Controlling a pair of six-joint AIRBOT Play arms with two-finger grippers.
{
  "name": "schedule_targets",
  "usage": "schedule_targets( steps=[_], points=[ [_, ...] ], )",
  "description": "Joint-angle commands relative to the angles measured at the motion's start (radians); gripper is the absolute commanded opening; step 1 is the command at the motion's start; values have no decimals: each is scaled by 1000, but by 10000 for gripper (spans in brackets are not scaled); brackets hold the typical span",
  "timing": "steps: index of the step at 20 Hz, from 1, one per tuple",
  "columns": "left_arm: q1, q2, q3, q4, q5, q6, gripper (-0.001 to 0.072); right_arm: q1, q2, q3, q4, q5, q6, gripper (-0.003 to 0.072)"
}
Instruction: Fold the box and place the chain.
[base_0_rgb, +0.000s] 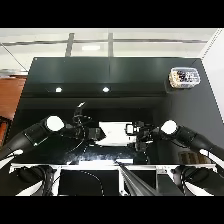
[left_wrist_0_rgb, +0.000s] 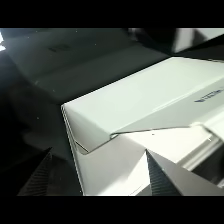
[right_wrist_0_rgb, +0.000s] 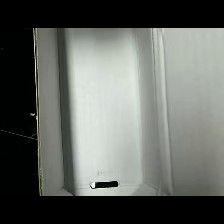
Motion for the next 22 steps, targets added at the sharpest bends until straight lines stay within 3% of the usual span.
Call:
schedule_targets(
  steps=[1,5,12,14,20,22],
  points=[
    [-111,11,51,227,69,-262,698,1,-1,0,0,0,0,468],
    [-149,8,126,380,-3,-444,695,1,-1,0,0,0,0,469],
    [-149,7,154,368,-91,-446,657,1,-1,0,0,0,0,469],
    [-149,7,154,366,-91,-446,563,1,-1,0,0,0,0,468],
    [-149,6,154,362,-91,-445,544,1,-1,0,0,0,0,469],
    [-149,6,154,365,-91,-445,496,1,-1,0,0,0,0,468]
  ],
)
